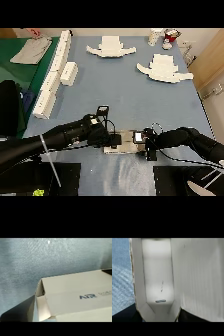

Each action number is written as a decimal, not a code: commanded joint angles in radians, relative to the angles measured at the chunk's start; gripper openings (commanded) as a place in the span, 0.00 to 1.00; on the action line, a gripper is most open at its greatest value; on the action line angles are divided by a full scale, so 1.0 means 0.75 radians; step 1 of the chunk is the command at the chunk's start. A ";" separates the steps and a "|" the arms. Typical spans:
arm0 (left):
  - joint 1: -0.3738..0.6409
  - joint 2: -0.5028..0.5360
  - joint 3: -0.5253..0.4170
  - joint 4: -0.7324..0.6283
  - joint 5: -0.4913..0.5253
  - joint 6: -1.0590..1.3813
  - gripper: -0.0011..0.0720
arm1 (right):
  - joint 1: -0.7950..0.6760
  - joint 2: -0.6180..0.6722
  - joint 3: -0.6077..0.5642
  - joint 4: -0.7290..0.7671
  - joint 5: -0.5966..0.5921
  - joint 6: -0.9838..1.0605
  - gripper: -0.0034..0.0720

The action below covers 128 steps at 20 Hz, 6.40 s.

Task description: Fold the box.

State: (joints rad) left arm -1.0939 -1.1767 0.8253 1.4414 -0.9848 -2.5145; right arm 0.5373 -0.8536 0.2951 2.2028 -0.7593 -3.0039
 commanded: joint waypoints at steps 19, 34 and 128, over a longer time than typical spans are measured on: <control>-0.074 -0.144 0.099 0.083 -0.087 -0.174 0.03 | 0.001 0.001 0.001 0.001 0.000 0.000 0.71; -0.079 0.004 0.221 0.068 -0.338 -0.013 0.70 | 0.001 0.001 0.001 0.001 0.000 0.000 0.71; 0.452 0.192 -0.652 -1.324 0.651 3.602 0.58 | 0.001 -0.002 0.001 0.001 0.011 0.002 0.79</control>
State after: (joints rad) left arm -0.7547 -1.0328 0.3367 0.4480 -0.4969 0.1875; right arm 0.5373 -0.8539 0.2947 2.2017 -0.7559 -3.0062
